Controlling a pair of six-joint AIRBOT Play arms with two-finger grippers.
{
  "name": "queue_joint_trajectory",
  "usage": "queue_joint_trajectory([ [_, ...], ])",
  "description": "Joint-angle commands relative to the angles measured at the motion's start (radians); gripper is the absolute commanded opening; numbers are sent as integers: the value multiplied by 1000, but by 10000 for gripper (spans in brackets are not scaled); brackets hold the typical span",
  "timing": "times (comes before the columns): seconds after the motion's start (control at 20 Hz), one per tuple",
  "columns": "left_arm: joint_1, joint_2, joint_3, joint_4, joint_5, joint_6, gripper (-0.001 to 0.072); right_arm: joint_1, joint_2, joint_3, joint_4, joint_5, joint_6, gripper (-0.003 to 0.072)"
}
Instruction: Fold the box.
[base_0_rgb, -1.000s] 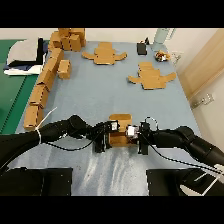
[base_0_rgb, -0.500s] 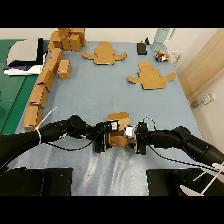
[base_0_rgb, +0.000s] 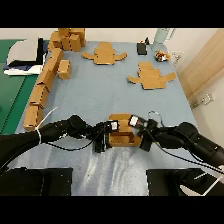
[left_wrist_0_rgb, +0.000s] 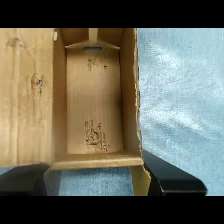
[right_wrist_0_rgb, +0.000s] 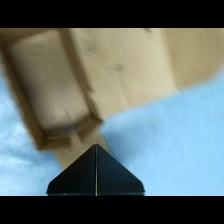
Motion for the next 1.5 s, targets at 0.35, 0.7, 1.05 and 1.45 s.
queue_joint_trajectory([
  [0.35, 0, 0, 1, 0, 0, 0, 429, -301, -16, -25, -23, -255, 720, 3],
  [0.7, 0, 0, 1, 0, 0, 0, 428, -304, -45, -34, 284, -168, 518, 3],
  [1.05, 0, 0, 1, 0, 0, 0, 429, -304, -42, -87, 378, -142, 460, 2],
  [1.45, 0, 0, 1, 0, 0, 0, 428, -304, 89, -51, 489, -123, 431, 5],
])
